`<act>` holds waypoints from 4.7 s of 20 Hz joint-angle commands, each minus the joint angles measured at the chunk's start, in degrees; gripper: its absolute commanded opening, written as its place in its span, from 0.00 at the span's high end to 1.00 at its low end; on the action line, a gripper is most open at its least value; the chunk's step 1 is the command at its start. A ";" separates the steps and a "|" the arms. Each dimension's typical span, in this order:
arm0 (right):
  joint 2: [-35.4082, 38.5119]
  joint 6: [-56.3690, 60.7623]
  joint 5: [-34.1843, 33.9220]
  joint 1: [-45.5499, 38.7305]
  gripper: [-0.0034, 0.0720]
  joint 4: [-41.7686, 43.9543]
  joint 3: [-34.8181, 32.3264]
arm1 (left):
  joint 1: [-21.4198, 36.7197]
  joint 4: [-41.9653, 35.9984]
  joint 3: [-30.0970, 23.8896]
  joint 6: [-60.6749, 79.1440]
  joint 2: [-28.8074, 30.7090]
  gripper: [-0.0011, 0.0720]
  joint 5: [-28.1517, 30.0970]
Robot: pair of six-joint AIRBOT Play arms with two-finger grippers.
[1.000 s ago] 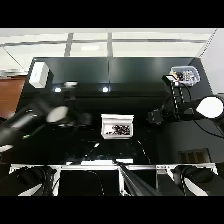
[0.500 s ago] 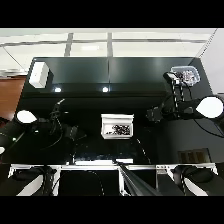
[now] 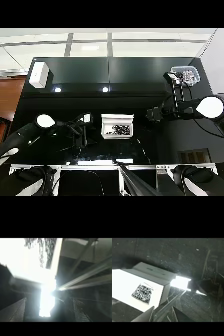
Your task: Fold the box and place the chain.
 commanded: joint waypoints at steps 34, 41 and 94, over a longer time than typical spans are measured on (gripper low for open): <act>-14.45 -35.17 -16.44 6.34 0.04 12.37 0.04 | -4.13 -5.35 7.91 10.99 -11.43 0.51 4.26; -12.79 -58.95 -3.78 8.20 0.10 10.75 2.56 | -4.13 -5.35 7.91 10.99 -11.43 0.50 4.24; -16.28 -74.97 -7.52 11.15 0.46 15.28 -2.08 | -4.13 -5.31 7.91 10.99 -11.43 0.50 4.22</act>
